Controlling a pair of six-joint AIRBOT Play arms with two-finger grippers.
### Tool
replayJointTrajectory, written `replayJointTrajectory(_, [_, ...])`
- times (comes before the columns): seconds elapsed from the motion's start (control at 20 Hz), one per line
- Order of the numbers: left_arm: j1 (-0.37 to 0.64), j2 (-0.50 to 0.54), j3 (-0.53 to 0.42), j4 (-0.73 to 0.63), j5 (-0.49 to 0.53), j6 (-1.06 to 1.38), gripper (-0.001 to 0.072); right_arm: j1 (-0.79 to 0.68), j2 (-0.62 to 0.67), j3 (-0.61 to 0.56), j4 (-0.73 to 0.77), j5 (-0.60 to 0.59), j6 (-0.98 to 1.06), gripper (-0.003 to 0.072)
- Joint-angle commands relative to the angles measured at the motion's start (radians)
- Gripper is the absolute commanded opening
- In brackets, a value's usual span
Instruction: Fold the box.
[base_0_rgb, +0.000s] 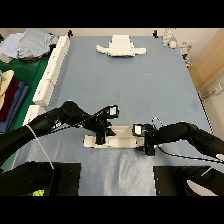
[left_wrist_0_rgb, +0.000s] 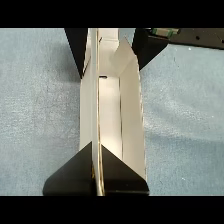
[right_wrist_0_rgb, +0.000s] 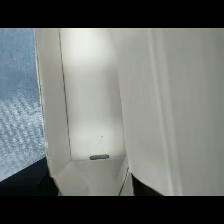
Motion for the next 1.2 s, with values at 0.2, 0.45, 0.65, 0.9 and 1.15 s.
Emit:
replayJointTrajectory(0.2, [0.0, 0.0, 0.0, 0.0, 0.0, 0.0, 0.0013, 0.001, -0.012, 0.001, 0.005, -0.002, 0.0, 0.0588])
replayJointTrajectory(0.45, [0.0, 0.0, 0.0, 0.0, 0.0, 0.0, 0.0013, 0.001, -0.021, 0.001, 0.005, 0.0, 0.0, 0.0588])
replayJointTrajectory(0.65, [0.0, 0.0, 0.0, 0.0, 0.0, 0.0, 0.0013, 0.031, -0.023, 0.0, -0.007, 0.0, 0.0, 0.0451])
replayJointTrajectory(0.9, [0.0, 0.0, 0.0, 0.0, 0.0, 0.0, 0.0013, 0.029, -0.021, 0.001, -0.011, 0.01, 0.0, 0.0448])
replayJointTrajectory(1.15, [0.0, 0.0, 0.0, 0.0, 0.0, 0.0, 0.0013, 0.029, -0.021, 0.001, -0.021, 0.018, 0.0, 0.0448])
